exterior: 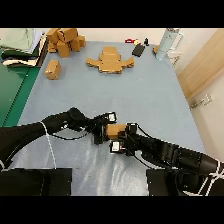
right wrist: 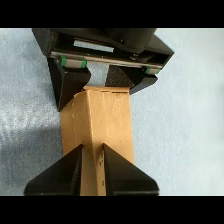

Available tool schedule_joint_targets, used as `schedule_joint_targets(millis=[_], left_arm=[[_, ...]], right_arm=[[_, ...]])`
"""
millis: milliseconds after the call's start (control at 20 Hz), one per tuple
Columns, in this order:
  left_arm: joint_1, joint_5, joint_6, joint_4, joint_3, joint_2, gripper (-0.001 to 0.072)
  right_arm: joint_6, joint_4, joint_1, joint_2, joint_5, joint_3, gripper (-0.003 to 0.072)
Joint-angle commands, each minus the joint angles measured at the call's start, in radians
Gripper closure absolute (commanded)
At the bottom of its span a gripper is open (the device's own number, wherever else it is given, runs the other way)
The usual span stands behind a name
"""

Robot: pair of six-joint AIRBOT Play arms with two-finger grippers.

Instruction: Fold the box.

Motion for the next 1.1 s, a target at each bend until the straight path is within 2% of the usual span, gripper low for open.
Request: schedule_joint_targets(millis=[0,100,200,850,900,950,1050], left_arm=[[0.001,0.000,0.000,0.000,0.001,0.000,0.0246],[0.001,0.000,0.000,0.000,0.001,0.000,0.0246],[0.001,0.000,0.000,0.000,0.001,0.000,0.0246],[0.001,0.000,0.000,0.000,0.001,0.000,0.0246],[0.001,0.000,0.000,0.000,0.001,0.000,0.0246],[0.001,0.000,0.000,0.000,0.001,0.000,0.0246],[0.001,0.000,0.000,0.000,0.001,0.000,0.0246]], right_arm=[[0.000,0.000,0.001,0.000,0.001,0.000,0.0522],[0.000,0.000,0.001,0.000,0.001,0.000,0.0519],[0.000,0.000,0.001,0.002,0.001,0.000,0.0377],[0.000,0.000,0.001,0.047,0.003,0.000,0.0374],[0.000,0.000,0.001,0.037,0.006,0.000,0.0271],[0.000,0.000,0.001,0.025,0.010,0.000,0.0222],[0.000,0.000,-0.001,0.001,0.019,0.000,0.0222]])
